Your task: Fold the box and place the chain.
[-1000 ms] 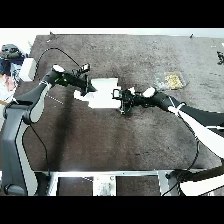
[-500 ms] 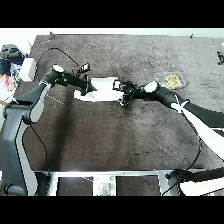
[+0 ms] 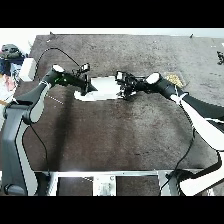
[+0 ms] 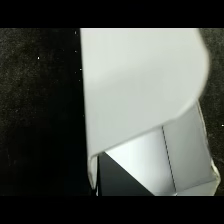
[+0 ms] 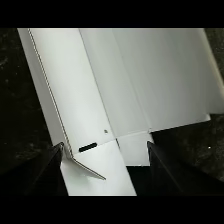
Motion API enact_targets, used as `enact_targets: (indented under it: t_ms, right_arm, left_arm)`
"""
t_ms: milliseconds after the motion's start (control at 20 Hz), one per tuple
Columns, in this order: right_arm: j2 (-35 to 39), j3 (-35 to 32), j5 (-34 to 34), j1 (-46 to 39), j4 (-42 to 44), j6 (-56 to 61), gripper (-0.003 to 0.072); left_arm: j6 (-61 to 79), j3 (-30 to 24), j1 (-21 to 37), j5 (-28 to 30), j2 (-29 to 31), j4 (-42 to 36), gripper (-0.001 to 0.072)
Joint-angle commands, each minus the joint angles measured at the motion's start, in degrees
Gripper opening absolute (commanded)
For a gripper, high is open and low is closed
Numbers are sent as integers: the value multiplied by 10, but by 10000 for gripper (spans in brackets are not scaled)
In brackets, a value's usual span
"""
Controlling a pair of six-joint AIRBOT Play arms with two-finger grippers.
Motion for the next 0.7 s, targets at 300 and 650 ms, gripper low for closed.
enact_targets:
  t_ms: [300,650]
  right_arm:
    - [-80,114,132,-39,0,-1,623]
    - [-158,217,219,-41,3,-1,622]
  left_arm:
    - [0,0,0,-1,0,0,11]
    - [0,0,0,-1,0,0,12]
